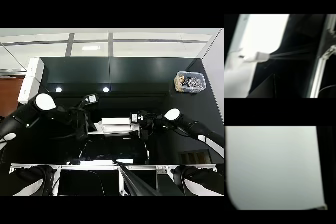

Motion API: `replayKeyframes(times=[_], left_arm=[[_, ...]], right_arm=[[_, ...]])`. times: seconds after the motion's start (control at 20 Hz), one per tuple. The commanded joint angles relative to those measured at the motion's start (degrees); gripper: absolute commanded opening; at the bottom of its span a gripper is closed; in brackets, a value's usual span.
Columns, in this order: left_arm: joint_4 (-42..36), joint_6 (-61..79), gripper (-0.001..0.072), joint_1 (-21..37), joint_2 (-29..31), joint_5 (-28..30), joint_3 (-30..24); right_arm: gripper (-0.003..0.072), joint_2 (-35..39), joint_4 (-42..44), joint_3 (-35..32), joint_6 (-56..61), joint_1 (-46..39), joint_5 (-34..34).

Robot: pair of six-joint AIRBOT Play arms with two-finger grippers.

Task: Fold the box and place the chain.

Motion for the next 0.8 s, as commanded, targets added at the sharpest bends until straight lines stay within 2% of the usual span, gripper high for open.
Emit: replayKeyframes(times=[0.0, 0.15, 0.2, 0.25, 0.45, 0.75], left_arm=[[-9.86, -1.7, 0.0029, -4.24, 0.22, 10.45, -1.99], [-14.88, -1.44, 0.003, -5.01, -2.54, 23.06, -2.03], [-14.99, -1.33, 0.003, -5.01, -4.04, 26.4, -1.95], [-14.91, -1.29, 0.003, -4.94, -5.33, 29.11, -1.84], [-15.02, -1.29, 0.003, -5.05, -9.84, 36.24, -0.98], [-15.04, -1.31, 0.003, -5.05, -15.65, 35.76, -0.94]], right_arm=[[0.0442, -0.02, -0.02, 0.0, 0.0, 0.07, 0.04], [0.044, -0.02, -0.02, 0.0, 0.0, 0.07, 0.07], [0.037, -0.02, -0.02, 0.0, 0.0, 0.07, 0.07], [0.0211, -0.02, -0.02, 0.0, 0.0, 0.07, 0.09], [0.0202, -0.02, -0.02, 0.0, -0.02, 0.07, 0.09], [0.0202, -0.02, -0.02, 0.0, -0.02, 0.07, 0.09]])
